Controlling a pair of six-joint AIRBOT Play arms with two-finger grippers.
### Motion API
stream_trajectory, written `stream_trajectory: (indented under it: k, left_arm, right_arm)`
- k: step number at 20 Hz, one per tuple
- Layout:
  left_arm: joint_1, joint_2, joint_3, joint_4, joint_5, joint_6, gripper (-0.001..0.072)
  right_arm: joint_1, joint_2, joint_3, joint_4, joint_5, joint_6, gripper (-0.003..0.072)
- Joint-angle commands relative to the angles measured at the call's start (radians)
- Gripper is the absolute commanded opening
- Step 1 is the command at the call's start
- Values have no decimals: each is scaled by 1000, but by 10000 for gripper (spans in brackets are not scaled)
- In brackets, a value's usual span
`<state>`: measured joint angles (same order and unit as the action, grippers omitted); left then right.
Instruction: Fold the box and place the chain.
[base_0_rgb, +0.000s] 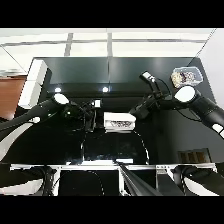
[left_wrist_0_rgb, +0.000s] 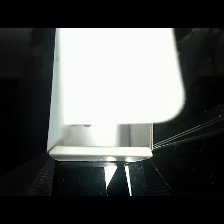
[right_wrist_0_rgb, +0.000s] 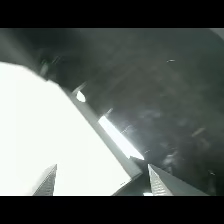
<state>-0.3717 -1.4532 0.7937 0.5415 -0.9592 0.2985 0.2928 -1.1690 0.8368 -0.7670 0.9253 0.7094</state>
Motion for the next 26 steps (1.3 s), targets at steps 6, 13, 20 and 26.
stream_trajectory:
  k: [6, 13, 20, 26]
  left_arm:
    - [-1, -1, 1, 0, 2, 1, 330]
    - [-1, -1, 1, 0, 2, 1, 330]
    - [-1, -1, 1, 0, 2, 1, 330]
    - [-1, -1, 1, 0, 2, 0, 331]
  right_arm:
    - [68, 12, 0, -8, 139, -370, 658]
    - [107, 13, 2, -71, 57, -354, 658]
    - [95, 42, 174, -71, 66, -162, 658]
    - [48, -91, 143, -62, 33, -141, 658]
